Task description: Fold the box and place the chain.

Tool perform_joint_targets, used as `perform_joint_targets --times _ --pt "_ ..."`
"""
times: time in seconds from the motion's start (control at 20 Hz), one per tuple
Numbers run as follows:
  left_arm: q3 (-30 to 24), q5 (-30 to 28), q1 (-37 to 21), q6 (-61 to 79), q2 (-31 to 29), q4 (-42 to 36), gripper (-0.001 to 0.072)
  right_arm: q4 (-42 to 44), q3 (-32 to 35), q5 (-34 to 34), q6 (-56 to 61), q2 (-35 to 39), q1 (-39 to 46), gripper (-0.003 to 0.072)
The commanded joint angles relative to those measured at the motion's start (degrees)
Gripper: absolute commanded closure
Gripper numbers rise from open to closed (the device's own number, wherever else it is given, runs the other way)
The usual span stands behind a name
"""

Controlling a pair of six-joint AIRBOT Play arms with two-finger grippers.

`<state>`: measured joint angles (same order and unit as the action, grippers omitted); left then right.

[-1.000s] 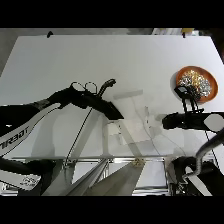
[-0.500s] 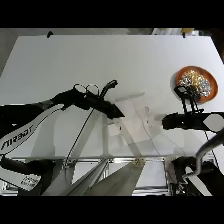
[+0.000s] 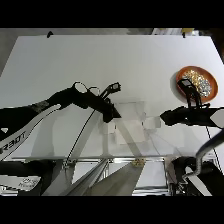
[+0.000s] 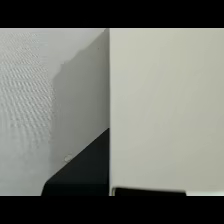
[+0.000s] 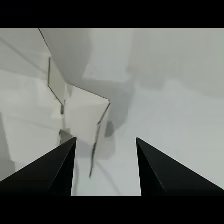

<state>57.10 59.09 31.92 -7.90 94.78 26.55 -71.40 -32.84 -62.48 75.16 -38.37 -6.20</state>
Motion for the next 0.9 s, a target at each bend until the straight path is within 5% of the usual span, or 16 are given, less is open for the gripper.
perform_joint_targets --times 0.0,0.4,0.85 --pt "0.0 -4.5 2.9 4.7 -0.7 4.9 0.0708 -0.2 -3.2 -1.4 -0.7 0.0 0.0 0.0269" --pt "-0.1 -9.7 5.3 12.7 -0.6 -1.6 0.0708 -0.6 -3.2 -2.6 -0.7 0.0 0.0 0.027" --pt "-0.1 -11.3 5.3 12.4 -0.6 2.8 0.0707 -0.9 -3.2 -2.7 -3.7 0.0 0.0 0.028"
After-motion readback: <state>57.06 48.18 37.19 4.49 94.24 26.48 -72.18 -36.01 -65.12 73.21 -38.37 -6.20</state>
